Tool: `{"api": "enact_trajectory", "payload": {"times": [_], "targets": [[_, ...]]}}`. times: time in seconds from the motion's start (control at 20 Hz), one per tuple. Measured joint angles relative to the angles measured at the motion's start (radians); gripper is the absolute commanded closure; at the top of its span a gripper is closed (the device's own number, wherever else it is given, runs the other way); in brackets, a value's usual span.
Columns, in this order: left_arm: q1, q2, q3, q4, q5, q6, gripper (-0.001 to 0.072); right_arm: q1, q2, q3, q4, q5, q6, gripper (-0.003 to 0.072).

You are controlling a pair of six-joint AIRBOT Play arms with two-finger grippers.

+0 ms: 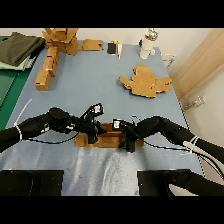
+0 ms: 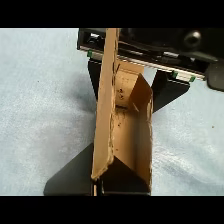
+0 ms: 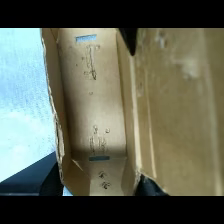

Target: Fold the box.

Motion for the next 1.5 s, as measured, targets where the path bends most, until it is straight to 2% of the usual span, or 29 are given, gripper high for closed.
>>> {"api": "enact_trajectory", "payload": {"times": [0.45, 1.4, 1.45, 1.5], "targets": [[0.000, 0.000, 0.000, 0.029, -0.048, -0.014, 0.0696, 0.000, 0.000, 0.000, -0.001, 0.000, -0.002, 0.0162], [0.000, 0.000, 0.001, 0.033, -0.023, -0.015, 0.0695, 0.000, -0.001, 0.000, -0.001, 0.001, -0.001, 0.0165], [0.000, 0.000, 0.001, 0.033, -0.023, -0.015, 0.0652, 0.000, -0.001, 0.000, -0.001, 0.001, 0.000, 0.0165], [0.000, 0.000, 0.001, 0.034, -0.022, -0.015, 0.0408, 0.000, -0.001, 0.000, -0.001, 0.001, 0.000, 0.0165]]}}
